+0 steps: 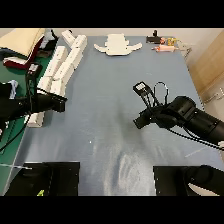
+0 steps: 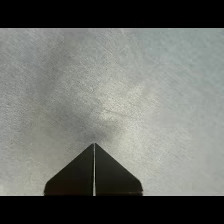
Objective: Fold the box.
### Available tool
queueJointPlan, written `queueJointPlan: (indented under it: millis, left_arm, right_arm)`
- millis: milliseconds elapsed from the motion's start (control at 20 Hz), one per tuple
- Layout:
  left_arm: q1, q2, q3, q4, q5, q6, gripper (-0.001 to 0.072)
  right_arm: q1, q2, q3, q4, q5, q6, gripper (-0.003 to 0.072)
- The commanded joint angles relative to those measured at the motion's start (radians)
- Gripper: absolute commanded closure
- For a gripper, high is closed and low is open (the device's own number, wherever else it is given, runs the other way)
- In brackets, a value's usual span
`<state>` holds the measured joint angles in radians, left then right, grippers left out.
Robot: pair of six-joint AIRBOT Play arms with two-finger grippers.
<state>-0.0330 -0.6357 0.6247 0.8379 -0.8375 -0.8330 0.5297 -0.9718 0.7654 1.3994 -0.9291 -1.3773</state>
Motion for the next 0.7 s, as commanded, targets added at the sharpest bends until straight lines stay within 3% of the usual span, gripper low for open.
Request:
queueJointPlan:
  millis: [0,300,650]
  left_arm:
    - [-0.136,-0.039,0.011,-0.004,-0.104,-0.105,0.0695]
    - [-0.332,-0.238,0.012,-0.047,-0.093,-0.134,0.0695]
    - [-0.353,-0.274,0.012,-0.061,-0.087,-0.134,0.0695]
  right_arm:
    - [0.000,0.000,0.001,0.000,0.000,0.000,0.0680]
    - [0.000,0.000,0.001,0.000,0.000,0.000,0.0680]
    - [0.000,0.000,0.001,0.000,0.000,0.000,0.0680]
